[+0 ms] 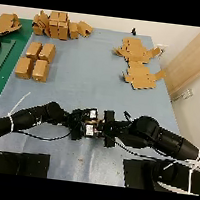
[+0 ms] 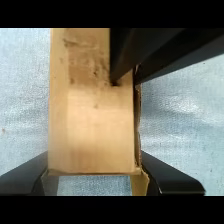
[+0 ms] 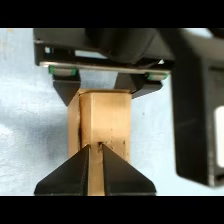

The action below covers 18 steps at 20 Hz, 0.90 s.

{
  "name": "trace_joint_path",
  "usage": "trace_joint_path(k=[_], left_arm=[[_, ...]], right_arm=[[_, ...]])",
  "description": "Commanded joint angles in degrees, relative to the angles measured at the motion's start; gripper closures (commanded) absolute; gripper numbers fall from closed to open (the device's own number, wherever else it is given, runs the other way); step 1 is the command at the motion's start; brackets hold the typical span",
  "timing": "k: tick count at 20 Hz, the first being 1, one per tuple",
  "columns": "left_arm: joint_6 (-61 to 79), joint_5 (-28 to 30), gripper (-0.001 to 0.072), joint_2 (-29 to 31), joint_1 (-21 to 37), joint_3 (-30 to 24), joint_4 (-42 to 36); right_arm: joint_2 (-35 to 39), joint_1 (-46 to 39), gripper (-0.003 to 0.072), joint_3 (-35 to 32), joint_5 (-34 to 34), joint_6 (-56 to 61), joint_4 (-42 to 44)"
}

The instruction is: Fold the box.

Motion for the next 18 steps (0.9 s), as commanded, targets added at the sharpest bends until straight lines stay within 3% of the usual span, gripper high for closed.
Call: trace_joint_path(k=[1,5,6,7,8,13,14,15,18], left_arm=[[-0.02,0.11,0.0193,0.00,0.00,-0.02,-0.02],[-0.02,0.11,0.0192,0.00,0.00,-0.02,-0.02],[-0.02,0.11,0.0192,0.00,0.00,-0.02,-0.02],[-0.02,0.11,0.0193,0.00,0.00,-0.02,-0.02],[-0.02,0.09,0.0193,0.00,0.00,-0.02,-0.02],[-0.02,0.13,0.0193,0.00,0.00,-0.02,-0.02],[-0.02,0.13,0.0192,0.00,0.00,-0.02,-0.04],[-0.02,0.13,0.0193,0.00,0.00,-0.02,-0.02],[-0.02,0.11,0.0192,0.00,0.00,-0.02,-0.02]], right_arm=[[-0.04,0.02,0.0565,-0.02,-1.49,-0.02,2.97],[-0.02,0.00,0.0560,0.00,-1.60,0.02,4.46],[0.07,0.00,0.0512,0.00,-1.60,0.02,4.44],[0.31,0.00,0.0403,0.07,-1.66,0.02,4.39],[0.74,-0.04,0.0340,0.31,-1.77,0.04,4.37],[5.81,-0.17,0.0346,2.05,-3.17,7.52,-0.31],[7.50,-0.17,0.0487,2.47,-4.66,12.63,-0.74],[9.33,-0.31,0.0689,2.54,-5.73,21.24,-0.79],[13.92,-1.70,0.0685,-0.48,-6.86,61.70,0.90]])
